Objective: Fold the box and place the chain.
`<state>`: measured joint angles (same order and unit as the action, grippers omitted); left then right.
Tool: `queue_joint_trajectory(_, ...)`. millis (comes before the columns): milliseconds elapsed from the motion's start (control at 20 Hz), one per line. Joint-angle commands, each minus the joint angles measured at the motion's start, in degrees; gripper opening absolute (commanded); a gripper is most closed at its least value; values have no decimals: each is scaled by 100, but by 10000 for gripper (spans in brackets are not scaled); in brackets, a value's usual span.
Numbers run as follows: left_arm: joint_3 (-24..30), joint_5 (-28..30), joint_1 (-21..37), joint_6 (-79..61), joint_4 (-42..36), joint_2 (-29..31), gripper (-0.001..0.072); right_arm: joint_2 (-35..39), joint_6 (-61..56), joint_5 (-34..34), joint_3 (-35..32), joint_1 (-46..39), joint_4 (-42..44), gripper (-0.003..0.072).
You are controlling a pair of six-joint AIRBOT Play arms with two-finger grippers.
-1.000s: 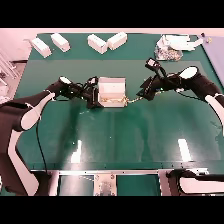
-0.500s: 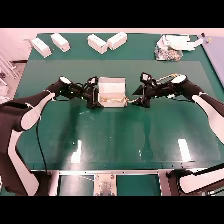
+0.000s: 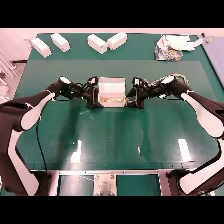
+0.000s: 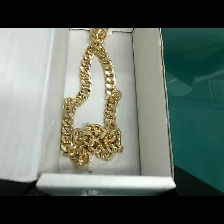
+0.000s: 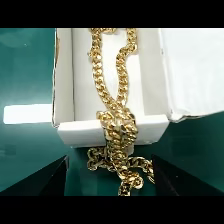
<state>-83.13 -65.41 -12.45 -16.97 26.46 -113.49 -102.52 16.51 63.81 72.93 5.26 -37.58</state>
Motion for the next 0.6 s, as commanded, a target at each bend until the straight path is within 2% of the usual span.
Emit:
queue_joint_trajectory(0, -2, 0, 0, 0, 2, 4, 569, -70, 7, 13, 55, 37, -79, 598)
queue_joint_trajectory(100, -2, 2, 0, 0, 2, 4, 569, -74, 0, -92, 52, 37, -81, 570)
queue_joint_trajectory(150, -2, 2, 0, 0, 2, 4, 568, -79, -7, -181, 55, 42, -81, 476)
queue_joint_trajectory(200, -2, 2, 0, 0, 2, 4, 568, -94, -20, -282, 55, 72, -81, 418)
queue_joint_trajectory(300, -2, 0, 0, 0, 2, 4, 569, -116, -195, -334, 70, 131, -317, 349)
queue_joint_trajectory(350, -2, 0, 0, 0, 2, 4, 568, -116, -304, -339, 72, 177, -474, 287)
queue_joint_trajectory(400, -2, 4, 0, 0, 2, 4, 569, -116, -345, -334, 76, 214, -570, 284)
queue_joint_trajectory(450, -2, 2, 0, 0, 2, 4, 569, -116, -358, -334, 85, 232, -647, 219)
queue_joint_trajectory(500, -2, 0, 0, 0, 2, 4, 569, -116, -411, -334, 109, 238, -664, 184)
queue_joint_trajectory(550, -2, 0, 0, 0, 2, 4, 568, -109, -466, -334, 131, 238, -660, 71)
